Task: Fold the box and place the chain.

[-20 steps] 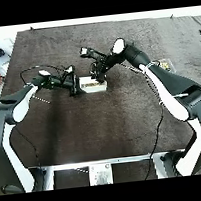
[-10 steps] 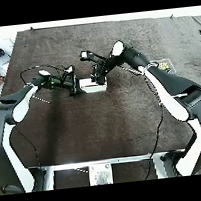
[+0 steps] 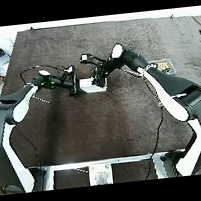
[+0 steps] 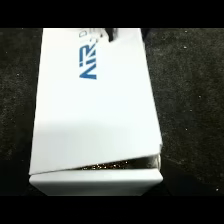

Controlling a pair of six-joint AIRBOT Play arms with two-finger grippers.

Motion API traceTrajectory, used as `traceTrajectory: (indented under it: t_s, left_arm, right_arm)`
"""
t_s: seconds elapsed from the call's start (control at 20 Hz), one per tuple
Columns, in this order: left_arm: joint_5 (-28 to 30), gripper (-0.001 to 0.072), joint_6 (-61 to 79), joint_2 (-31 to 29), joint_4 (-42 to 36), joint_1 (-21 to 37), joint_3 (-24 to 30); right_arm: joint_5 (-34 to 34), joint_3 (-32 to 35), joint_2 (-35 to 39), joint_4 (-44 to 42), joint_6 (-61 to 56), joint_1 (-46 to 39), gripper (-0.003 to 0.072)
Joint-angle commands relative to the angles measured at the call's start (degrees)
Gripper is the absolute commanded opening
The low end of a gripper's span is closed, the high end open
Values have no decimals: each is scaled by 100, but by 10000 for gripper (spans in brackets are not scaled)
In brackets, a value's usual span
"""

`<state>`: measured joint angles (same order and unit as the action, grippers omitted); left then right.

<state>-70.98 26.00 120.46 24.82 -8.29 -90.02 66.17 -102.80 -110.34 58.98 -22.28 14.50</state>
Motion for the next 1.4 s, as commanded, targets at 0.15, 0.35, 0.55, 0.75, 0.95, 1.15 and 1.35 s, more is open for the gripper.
traceTrajectory:
  t_s: [0.15,0.35,0.55,0.75,0.95,1.15,1.35]
  left_arm:
    - [2,406,-4,-4,0,0,2]
    - [4,406,-4,-2,0,0,2]
    - [4,406,-4,-2,0,0,2]
    - [2,406,-4,-2,0,0,2]
    - [2,406,-4,-2,0,0,2]
    - [2,406,-4,-2,0,0,2]
    - [4,406,-4,-2,0,0,2]
  right_arm:
    - [66,354,0,-28,0,35,168]
    - [50,352,190,-382,133,-68,169]
    - [164,330,273,-656,173,-219,288]
    - [197,337,269,-1121,168,-352,18]
    - [190,396,199,-1445,-197,-562,-12]
    - [-85,984,199,-1515,-197,-678,-11]
    - [-529,1556,199,-1410,-175,-691,-12]
